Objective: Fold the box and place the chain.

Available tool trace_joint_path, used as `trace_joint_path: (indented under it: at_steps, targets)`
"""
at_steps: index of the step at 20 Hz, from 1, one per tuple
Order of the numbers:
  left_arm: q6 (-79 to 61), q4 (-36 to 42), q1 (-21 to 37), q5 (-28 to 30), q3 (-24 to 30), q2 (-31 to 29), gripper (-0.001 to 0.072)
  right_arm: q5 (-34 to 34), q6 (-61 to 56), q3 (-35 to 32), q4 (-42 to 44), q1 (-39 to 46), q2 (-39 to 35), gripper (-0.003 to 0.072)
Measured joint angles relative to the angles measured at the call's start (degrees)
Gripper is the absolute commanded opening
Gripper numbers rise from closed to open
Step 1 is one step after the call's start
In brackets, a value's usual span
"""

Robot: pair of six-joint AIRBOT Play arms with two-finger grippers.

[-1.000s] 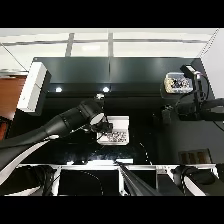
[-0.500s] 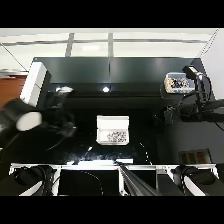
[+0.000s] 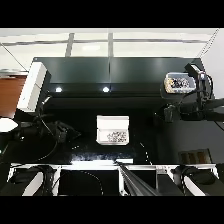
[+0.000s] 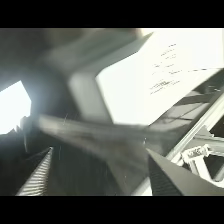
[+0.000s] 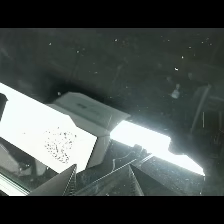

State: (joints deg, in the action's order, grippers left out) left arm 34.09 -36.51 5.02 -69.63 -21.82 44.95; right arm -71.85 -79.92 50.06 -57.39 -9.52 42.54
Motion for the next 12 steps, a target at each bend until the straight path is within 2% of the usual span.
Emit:
trace_joint_path:
  at_steps: [3,7,12]
  targets:
    - [-17.6,0.5,-3.4,2.7,-0.3,5.3,0.0712,0.3,-1.2,0.0,-0.1,0.0,0.0,0.0399]
    - [-32.5,-2.1,-11.1,9.5,-1.9,10.3,0.0711,0.8,-2.1,0.0,-0.4,0.0,0.0,0.0398]
    - [-42.8,-0.9,-18.4,14.8,-2.5,13.7,0.0712,2.4,-3.4,0.0,-1.9,0.0,0.0,0.0398]
